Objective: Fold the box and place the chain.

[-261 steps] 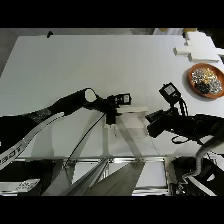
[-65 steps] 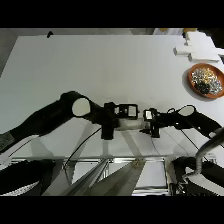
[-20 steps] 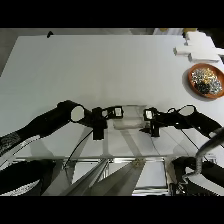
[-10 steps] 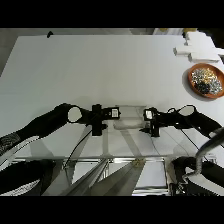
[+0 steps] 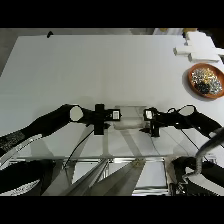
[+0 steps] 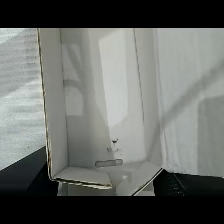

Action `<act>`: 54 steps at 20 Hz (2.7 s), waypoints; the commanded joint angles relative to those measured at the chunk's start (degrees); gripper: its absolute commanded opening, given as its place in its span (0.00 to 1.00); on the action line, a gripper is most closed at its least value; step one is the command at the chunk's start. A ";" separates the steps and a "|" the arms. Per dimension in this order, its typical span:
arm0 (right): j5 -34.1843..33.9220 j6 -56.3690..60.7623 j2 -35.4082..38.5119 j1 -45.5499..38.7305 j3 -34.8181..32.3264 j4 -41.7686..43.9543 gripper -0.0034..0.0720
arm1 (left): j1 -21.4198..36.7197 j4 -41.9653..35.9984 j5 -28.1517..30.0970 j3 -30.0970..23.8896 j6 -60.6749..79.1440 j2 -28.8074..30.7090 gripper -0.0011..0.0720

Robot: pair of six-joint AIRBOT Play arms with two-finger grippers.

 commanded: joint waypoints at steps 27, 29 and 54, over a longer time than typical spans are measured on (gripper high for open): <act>0.02 0.02 0.04 -0.02 0.02 0.00 0.49 | -6.08 -14.03 6.03 -0.02 7.32 -3.91 0.59; 0.02 0.02 0.04 -0.02 0.02 0.00 0.49 | -5.62 -13.05 5.92 -0.02 3.74 -2.05 0.17; 0.02 0.02 0.04 -0.02 0.02 0.00 0.49 | 1.79 0.87 -6.99 -2.54 -89.57 1.20 0.02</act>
